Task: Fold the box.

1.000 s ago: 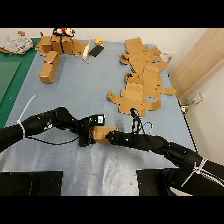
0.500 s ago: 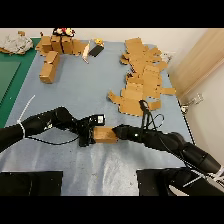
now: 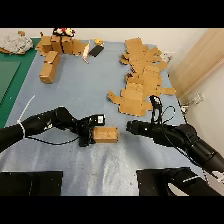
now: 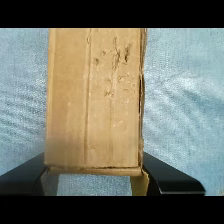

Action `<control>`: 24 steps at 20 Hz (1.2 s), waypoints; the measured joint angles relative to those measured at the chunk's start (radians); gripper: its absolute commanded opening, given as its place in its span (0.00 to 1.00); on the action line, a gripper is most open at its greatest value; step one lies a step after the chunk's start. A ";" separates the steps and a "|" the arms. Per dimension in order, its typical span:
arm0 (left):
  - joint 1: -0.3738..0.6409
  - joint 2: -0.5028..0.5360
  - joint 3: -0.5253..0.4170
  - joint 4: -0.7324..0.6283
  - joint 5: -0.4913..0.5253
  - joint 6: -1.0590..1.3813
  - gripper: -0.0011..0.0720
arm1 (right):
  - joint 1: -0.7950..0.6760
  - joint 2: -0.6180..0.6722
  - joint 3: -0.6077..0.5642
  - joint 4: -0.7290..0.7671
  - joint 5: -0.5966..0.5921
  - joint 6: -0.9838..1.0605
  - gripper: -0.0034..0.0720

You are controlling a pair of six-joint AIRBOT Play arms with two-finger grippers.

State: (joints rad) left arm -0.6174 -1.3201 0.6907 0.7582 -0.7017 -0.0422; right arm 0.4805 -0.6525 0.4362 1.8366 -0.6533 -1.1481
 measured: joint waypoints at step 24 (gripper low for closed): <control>0.505 0.012 0.056 0.037 0.086 -0.519 0.72 | -0.008 -0.062 0.010 -0.286 -0.011 0.359 0.05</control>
State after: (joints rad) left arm -0.1123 -1.3083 0.7464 0.7952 -0.6155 -0.5613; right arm 0.4725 -0.7147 0.4465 1.5505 -0.6640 -0.7887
